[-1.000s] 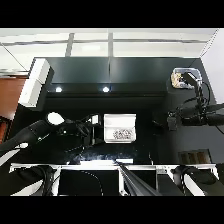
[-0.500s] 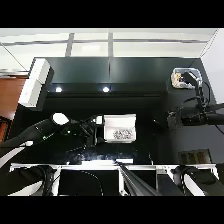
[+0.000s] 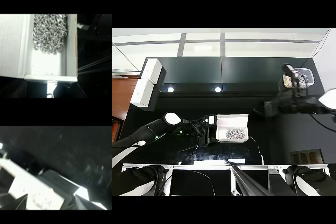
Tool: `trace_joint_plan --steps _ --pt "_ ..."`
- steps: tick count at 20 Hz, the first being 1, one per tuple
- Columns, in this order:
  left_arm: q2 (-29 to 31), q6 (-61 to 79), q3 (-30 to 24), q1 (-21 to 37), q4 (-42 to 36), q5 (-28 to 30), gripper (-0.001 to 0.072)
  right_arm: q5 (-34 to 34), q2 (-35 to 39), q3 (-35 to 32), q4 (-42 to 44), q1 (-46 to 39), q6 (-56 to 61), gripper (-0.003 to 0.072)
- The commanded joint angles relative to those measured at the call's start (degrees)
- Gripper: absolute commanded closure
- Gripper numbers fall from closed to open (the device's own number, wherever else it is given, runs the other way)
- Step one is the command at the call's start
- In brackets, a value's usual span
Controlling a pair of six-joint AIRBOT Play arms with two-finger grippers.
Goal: Fold the box and place the chain.
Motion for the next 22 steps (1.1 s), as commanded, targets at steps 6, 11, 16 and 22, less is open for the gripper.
trace_joint_plan --steps 6,11,16,22 --pt "0.0 0.0 0.0 0.0 0.1 0.1 0.0247 -0.1 -19.7 5.6 7.8 6.2 -20.5 -0.0034" --pt "0.0 0.0 0.0 0.0 0.1 0.1 0.0246 6.3 -17.4 6.4 8.3 6.1 -46.4 -0.0034" --pt "0.0 0.0 0.0 0.0 0.1 0.1 0.0247 10.1 -17.4 5.5 0.2 9.4 -46.1 -0.0034" --pt "0.0 0.0 0.0 0.0 0.1 0.1 0.0246 8.1 -17.4 4.6 -0.6 13.4 -46.1 -0.0034"
